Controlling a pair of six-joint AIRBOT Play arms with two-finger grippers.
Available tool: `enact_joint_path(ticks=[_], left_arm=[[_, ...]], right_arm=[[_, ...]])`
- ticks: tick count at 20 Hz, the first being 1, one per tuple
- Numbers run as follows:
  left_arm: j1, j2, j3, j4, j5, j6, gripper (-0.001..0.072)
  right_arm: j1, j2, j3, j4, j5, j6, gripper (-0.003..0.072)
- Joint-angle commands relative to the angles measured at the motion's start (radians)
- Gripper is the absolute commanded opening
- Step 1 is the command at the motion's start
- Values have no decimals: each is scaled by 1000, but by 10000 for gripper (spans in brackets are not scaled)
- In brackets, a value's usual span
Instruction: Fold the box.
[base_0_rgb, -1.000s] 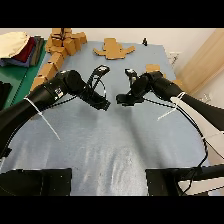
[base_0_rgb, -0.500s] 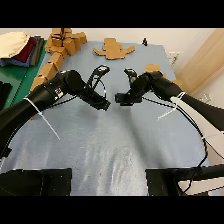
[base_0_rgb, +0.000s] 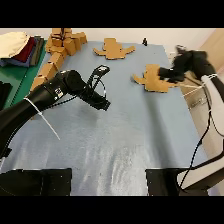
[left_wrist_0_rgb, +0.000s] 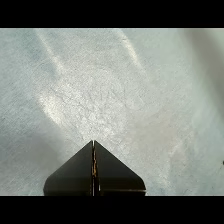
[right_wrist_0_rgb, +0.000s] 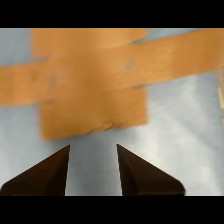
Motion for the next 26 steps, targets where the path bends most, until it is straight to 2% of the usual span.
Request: enact_joint_path(ticks=[1,3,6,9,10,13,14,15,18,22,26], left_arm=[[1,0,1,0,0,0,11],[1,0,1,0,0,0,11],[1,0,1,0,0,0,11],[1,0,1,0,0,0,11],[1,0,1,0,0,0,11],[1,0,1,0,0,0,11],[1,0,1,0,0,0,11],[1,0,1,0,0,0,11],[1,0,1,0,0,0,11],[0,-1,1,0,0,0,11],[0,-1,1,0,0,0,11]], right_arm=[[-252,-142,107,368,55,-225,442],[-304,-220,146,466,31,-287,442],[-305,-278,167,479,-32,-379,361],[-283,-299,171,484,-85,-433,362],[-280,-301,171,482,-66,-439,362],[-288,-300,184,469,87,-438,367],[-292,-300,193,441,144,-438,393],[-293,-301,198,411,201,-438,450],[-298,-306,202,387,308,-435,453],[-306,-337,208,379,351,-426,453],[-324,-367,208,381,340,-419,453]])
